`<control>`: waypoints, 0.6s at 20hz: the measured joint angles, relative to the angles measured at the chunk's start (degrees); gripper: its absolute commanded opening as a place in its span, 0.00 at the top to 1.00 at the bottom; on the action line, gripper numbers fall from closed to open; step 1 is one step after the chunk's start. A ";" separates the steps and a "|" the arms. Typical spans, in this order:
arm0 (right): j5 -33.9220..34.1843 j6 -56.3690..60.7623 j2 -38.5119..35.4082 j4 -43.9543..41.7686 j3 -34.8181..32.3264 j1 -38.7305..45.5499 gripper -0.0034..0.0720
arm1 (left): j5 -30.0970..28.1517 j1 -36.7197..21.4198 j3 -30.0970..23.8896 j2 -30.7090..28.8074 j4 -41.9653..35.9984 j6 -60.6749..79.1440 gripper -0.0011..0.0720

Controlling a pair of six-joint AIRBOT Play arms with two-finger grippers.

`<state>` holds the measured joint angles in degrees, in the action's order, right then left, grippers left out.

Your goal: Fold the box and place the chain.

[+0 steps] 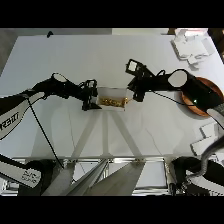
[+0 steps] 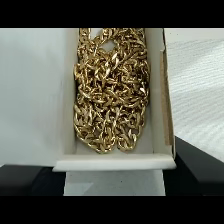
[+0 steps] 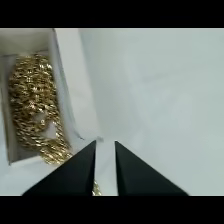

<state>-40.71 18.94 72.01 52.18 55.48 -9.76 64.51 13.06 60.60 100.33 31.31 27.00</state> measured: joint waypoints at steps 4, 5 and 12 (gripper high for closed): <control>0.09 0.79 2.05 -0.61 -0.24 6.03 0.49 | 0.00 0.00 0.00 0.00 0.00 -0.02 0.55; -1.05 -1.14 3.30 -0.70 -0.28 7.10 0.47 | 0.00 0.00 0.00 0.00 0.00 -0.02 0.55; -6.86 -20.20 16.48 -9.79 -0.42 8.81 0.21 | 0.00 0.00 0.00 0.00 0.00 -0.02 0.55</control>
